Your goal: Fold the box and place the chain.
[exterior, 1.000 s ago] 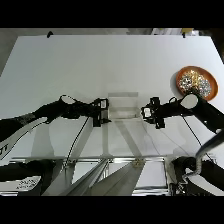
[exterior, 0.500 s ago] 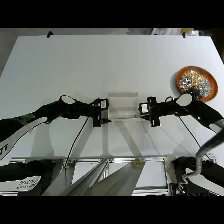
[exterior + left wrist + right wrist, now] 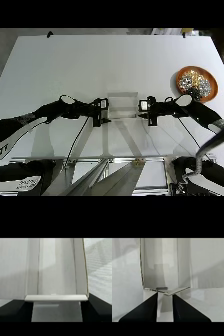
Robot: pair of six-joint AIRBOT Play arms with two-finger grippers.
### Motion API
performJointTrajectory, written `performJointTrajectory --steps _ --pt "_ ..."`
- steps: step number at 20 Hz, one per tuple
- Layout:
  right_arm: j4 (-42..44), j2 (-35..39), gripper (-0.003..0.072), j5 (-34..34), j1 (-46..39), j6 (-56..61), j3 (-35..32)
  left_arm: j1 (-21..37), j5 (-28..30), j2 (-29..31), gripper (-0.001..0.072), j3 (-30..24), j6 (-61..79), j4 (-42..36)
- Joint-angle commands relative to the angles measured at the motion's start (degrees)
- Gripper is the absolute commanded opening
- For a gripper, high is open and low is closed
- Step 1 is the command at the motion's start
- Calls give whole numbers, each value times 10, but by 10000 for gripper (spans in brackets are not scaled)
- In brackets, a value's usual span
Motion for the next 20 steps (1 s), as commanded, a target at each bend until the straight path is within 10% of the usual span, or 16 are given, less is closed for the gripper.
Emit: performJointTrajectory --steps 1,8,17,20 --pt "37 -1 177 -1 1 -7 -1 0 0 0 11 0 1 0" --pt "54 -32 183 5 28 -20 -1 0 0 0 11 0 1 0" --pt "69 -43 441 -17 40 -14 -1 0 0 0 11 0 1 0" --pt "34 -26 411 -18 38 25 -1 0 0 0 11 0 1 0"
